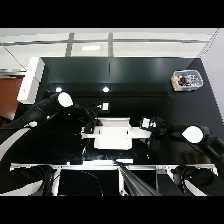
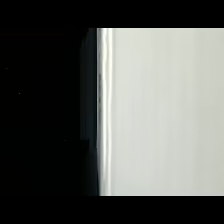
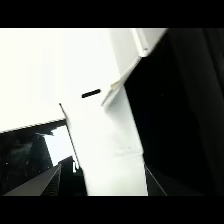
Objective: Fold the box and place the chain.
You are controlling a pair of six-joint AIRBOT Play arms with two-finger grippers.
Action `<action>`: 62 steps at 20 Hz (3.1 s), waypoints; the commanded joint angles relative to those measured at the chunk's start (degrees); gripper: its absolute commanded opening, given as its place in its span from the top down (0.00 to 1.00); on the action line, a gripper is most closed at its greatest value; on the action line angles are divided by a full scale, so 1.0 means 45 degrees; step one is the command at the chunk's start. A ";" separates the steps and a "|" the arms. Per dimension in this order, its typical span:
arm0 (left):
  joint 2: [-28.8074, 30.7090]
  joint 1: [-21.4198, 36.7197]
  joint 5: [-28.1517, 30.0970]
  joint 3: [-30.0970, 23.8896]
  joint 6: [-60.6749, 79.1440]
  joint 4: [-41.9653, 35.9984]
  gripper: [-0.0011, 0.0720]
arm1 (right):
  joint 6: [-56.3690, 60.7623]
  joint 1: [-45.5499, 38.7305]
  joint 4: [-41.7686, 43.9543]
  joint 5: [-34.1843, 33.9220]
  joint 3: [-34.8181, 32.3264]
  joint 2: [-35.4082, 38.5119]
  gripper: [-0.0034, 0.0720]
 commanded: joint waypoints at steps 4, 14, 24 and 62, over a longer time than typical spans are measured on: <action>-0.0005 -0.0597 0.0151 0.0058 -0.0787 0.1117 0.95 | -0.1855 0.0083 0.0874 0.0384 -0.0010 -0.0437 0.16; -0.0005 -0.0792 0.0505 0.0058 -0.1311 0.1617 0.95 | -0.4119 0.1593 0.1836 -0.0262 -0.0087 -0.1685 0.16; -0.0005 -0.0787 0.0505 0.0058 -0.1307 0.1617 0.95 | -0.4119 0.2492 0.2720 -0.1554 -0.0087 -0.2579 0.16; 0.0092 -0.0792 0.0690 0.0058 -0.1156 0.1637 0.95 | -0.3109 0.1389 0.3784 -0.2909 0.0952 -0.2414 0.16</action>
